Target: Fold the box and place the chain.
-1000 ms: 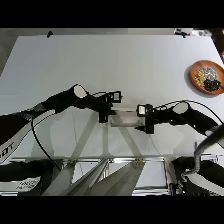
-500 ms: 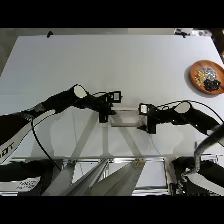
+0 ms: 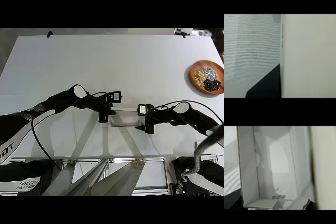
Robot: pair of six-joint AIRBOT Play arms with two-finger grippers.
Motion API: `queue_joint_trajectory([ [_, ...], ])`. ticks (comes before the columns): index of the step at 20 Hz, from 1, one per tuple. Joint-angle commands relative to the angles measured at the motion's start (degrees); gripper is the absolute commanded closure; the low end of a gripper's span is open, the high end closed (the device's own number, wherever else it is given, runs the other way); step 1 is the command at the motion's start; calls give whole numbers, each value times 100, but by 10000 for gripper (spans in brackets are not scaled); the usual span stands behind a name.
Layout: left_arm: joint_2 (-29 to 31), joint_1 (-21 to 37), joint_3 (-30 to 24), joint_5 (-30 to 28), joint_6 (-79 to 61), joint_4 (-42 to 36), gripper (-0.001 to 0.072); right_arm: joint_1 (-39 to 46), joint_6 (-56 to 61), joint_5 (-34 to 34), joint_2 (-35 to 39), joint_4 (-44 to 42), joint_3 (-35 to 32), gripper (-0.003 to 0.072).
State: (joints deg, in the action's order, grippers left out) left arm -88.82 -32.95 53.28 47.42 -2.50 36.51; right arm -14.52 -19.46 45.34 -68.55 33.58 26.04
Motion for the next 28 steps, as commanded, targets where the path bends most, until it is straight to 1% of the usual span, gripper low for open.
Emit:
queue_joint_trajectory([
  [1,2,0,7,-4,0,-4,696,-28,13,-9,-4,-20,-33,35],
  [5,2,0,7,-4,0,-2,696,-28,-11,-142,-4,-46,-278,39],
  [10,2,0,7,-2,0,-2,696,-28,-13,-212,-4,-68,-289,43],
  [11,2,0,7,-4,0,-2,696,-26,-13,-238,-4,-68,-289,75],
  [12,2,0,7,-4,0,-2,696,-26,-13,-249,-4,-68,-289,142],
  [19,2,0,7,-2,0,-2,696,179,-76,-162,-4,-181,-289,148],
  [23,2,0,7,-4,0,-2,696,179,-212,-149,-4,-192,-289,170],
  [25,2,0,7,-2,0,-2,696,179,-214,-142,-4,-192,-289,275],
  [28,2,0,7,-4,0,-2,696,177,-348,-118,-4,-192,-289,277],
])
